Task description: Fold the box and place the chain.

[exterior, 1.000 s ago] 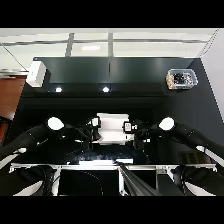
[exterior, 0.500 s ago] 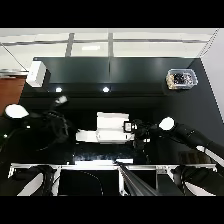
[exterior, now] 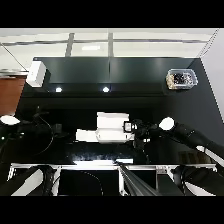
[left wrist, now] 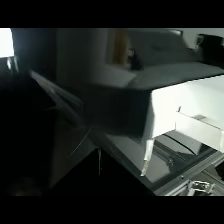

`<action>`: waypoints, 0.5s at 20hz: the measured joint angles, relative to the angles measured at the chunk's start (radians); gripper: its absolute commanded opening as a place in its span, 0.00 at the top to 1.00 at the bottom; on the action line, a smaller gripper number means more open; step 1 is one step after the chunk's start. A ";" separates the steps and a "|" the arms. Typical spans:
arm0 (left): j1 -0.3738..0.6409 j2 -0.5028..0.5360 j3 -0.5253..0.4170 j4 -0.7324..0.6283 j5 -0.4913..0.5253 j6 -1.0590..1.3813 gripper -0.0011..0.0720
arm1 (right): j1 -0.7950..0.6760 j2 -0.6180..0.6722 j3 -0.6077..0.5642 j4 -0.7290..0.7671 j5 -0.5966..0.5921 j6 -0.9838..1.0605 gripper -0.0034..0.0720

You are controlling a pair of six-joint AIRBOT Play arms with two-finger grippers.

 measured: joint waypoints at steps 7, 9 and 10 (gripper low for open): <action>-0.242 -0.141 -0.010 -0.222 0.088 0.015 0.95 | 0.000 0.000 0.000 0.000 -0.001 0.000 0.36; -0.294 -0.152 0.011 -0.250 0.081 0.039 0.95 | 0.000 0.000 0.000 0.000 0.000 0.000 0.36; -0.311 -0.155 0.024 -0.259 0.068 0.049 0.95 | 0.000 0.000 0.000 0.000 -0.001 0.000 0.36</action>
